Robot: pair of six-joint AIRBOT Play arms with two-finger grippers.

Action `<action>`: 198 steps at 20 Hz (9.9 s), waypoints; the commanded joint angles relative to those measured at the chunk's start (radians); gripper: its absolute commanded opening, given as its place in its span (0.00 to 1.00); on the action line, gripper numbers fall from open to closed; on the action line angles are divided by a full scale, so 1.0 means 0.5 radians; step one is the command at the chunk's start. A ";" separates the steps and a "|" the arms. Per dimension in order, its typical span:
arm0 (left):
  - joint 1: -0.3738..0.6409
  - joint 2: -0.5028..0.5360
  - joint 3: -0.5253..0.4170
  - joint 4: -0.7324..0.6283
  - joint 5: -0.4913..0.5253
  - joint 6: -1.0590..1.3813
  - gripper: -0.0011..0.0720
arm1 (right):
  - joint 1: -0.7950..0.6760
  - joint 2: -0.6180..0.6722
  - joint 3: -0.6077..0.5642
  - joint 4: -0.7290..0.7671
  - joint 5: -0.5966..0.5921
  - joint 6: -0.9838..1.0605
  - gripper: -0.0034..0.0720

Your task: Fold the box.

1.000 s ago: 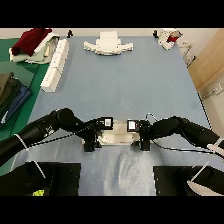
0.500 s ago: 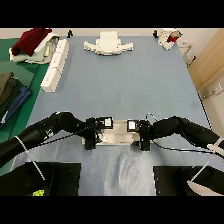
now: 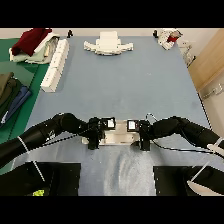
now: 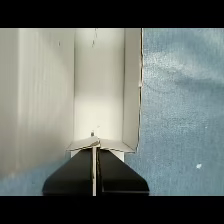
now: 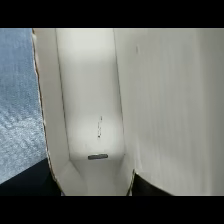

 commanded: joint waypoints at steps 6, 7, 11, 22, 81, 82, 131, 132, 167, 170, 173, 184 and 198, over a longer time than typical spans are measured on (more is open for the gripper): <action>-0.056 -0.090 0.000 -0.173 0.040 0.108 0.03 | 0.002 -0.002 0.002 0.000 0.000 -0.001 0.64; -0.056 -0.091 0.000 -0.172 0.040 0.108 0.03 | 0.002 -0.002 0.002 0.000 0.001 -0.001 0.64; -0.055 -0.091 0.000 -0.172 0.040 0.101 0.74 | 0.002 -0.002 0.002 0.000 0.001 -0.001 0.64; -0.053 -0.050 0.030 0.148 -0.126 -0.376 0.03 | 0.002 -0.002 0.002 0.000 0.001 -0.001 0.64; -0.137 0.069 0.236 0.532 -0.276 -3.352 0.51 | 0.002 -0.002 0.002 0.000 0.000 -0.001 0.64; -0.214 0.024 0.285 0.621 -0.299 -3.490 0.51 | 0.002 -0.002 0.002 0.000 0.001 -0.001 0.64; -0.668 0.104 0.974 1.265 -1.353 -4.197 0.38 | 0.002 -0.002 0.002 0.000 0.000 -0.001 0.64; -0.668 0.155 0.974 1.283 -1.353 -4.061 0.04 | 0.002 -0.002 0.002 0.000 0.000 -0.001 0.64; 0.429 -0.106 -0.124 -0.623 -0.224 1.006 0.95 | 0.002 -0.002 0.002 0.000 0.000 0.000 0.64; 0.405 -0.110 -0.125 -0.623 -0.227 1.006 0.95 | 0.002 -0.002 0.002 0.000 0.000 0.000 0.64; 0.373 -0.136 -0.127 -0.697 -0.218 1.006 0.95 | 0.002 -0.002 0.002 -0.001 0.000 -0.001 0.64; 0.292 -0.301 -0.127 -0.703 -0.117 0.995 0.95 | 0.002 -0.002 0.002 0.000 0.000 0.000 0.64; 0.291 -0.334 -0.126 -0.713 -0.057 0.918 0.83 | 0.002 -0.002 0.002 0.000 0.000 -0.001 0.64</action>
